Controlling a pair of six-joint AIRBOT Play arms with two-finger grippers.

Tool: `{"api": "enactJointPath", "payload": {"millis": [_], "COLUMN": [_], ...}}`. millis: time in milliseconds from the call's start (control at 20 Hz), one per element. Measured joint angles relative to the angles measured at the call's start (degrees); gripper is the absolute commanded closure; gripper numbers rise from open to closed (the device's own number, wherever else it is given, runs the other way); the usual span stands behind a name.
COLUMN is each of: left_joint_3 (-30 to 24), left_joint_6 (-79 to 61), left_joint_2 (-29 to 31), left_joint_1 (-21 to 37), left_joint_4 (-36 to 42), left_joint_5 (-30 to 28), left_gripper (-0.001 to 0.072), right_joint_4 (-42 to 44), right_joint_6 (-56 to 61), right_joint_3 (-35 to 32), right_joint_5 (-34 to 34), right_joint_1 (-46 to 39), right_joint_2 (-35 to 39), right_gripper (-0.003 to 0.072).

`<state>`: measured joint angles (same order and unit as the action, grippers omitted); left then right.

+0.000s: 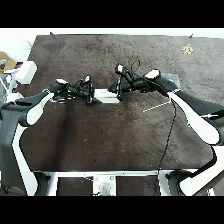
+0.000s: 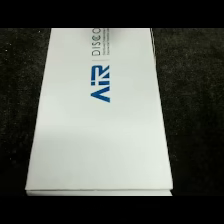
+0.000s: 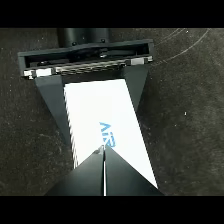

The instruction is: Fold the box and place the chain.

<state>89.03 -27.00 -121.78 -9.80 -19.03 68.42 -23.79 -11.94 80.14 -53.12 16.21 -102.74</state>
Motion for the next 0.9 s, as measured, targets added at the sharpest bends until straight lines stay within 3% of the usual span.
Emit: {"api": "enactJointPath", "payload": {"millis": [400,900], "left_joint_3": [0.0,0.0], "left_joint_6": [-0.35,0.04], "left_joint_2": [0.0,0.0], "left_joint_1": [0.0,-0.04], "left_joint_4": [-0.09,0.0], "left_joint_5": [-0.04,-0.07], "left_gripper": [0.0435,0.0435], "right_joint_4": [-3.69,-5.11], "right_joint_6": [0.02,0.0], "right_joint_3": [0.28,0.09], "right_joint_5": [-4.04,-4.92], "right_joint_1": [-0.2,-1.4], "right_joint_2": [-3.91,-3.65], "right_gripper": [0.0683,0.0684]}}
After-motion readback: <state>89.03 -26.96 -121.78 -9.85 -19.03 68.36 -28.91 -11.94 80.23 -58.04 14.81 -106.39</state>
